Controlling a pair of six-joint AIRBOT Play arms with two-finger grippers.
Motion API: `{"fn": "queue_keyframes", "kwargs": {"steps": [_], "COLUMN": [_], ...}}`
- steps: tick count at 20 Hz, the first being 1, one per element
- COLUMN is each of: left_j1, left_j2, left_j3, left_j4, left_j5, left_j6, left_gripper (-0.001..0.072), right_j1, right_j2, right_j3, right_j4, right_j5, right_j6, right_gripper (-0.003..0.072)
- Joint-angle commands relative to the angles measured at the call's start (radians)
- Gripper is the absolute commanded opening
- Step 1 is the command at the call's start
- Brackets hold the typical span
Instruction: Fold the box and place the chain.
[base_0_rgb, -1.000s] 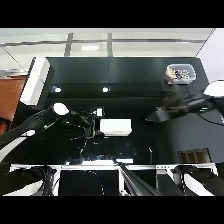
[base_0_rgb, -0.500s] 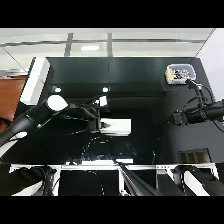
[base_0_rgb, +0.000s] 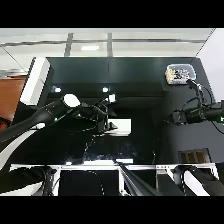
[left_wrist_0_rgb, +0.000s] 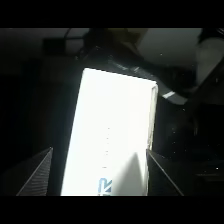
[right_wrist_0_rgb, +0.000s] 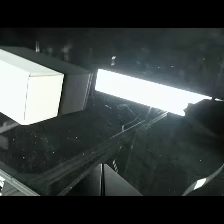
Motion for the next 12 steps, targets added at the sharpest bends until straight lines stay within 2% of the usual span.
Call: {"fn": "queue_keyframes", "kwargs": {"steps": [1, 7, 12], "left_j1": [-0.003, -0.063, -0.098], "left_j2": [-0.015, -0.033, -0.056], "left_j3": [0.008, 0.105, 0.159], "left_j4": [0.024, 0.27, 0.342], "left_j5": [-0.058, -0.055, -0.058], "left_j6": [-0.002, -0.179, -0.251], "left_gripper": [0.0711, 0.0711, 0.0711], "right_j1": [0.0, 0.0, 0.0], "right_j2": [0.001, 0.001, 0.001], "right_j3": [0.0, 0.0, -0.001], "right_j4": [0.001, 0.001, 0.001], "right_j5": [-0.002, -0.001, 0.0], "right_j6": [0.0, 0.0, 0.0], "right_gripper": [0.0015, 0.0015, 0.0015]}}
